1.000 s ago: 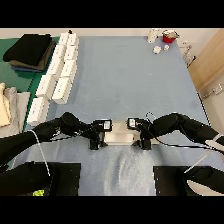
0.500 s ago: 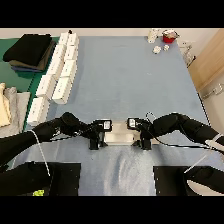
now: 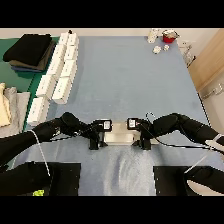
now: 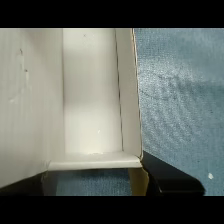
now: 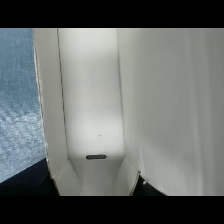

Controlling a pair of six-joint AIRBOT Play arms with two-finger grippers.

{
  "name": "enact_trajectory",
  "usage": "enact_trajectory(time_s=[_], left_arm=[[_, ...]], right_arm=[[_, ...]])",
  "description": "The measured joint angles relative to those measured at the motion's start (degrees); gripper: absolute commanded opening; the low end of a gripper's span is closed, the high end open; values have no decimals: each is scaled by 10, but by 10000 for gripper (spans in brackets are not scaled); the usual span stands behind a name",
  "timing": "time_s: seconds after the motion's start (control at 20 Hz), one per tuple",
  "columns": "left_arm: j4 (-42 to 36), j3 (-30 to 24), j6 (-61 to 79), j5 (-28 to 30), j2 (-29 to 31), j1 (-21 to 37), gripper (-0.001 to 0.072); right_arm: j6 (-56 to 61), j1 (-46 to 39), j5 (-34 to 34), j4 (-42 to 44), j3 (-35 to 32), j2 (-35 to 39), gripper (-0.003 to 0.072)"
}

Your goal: Fold the box.

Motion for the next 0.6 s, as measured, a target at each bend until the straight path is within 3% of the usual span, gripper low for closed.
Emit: enact_trajectory(time_s=[0.6], left_arm=[[0, 0, 0, 0, 0, 0, 521]], right_arm=[[-1, 0, 7, 0, 0, 0, 525]])
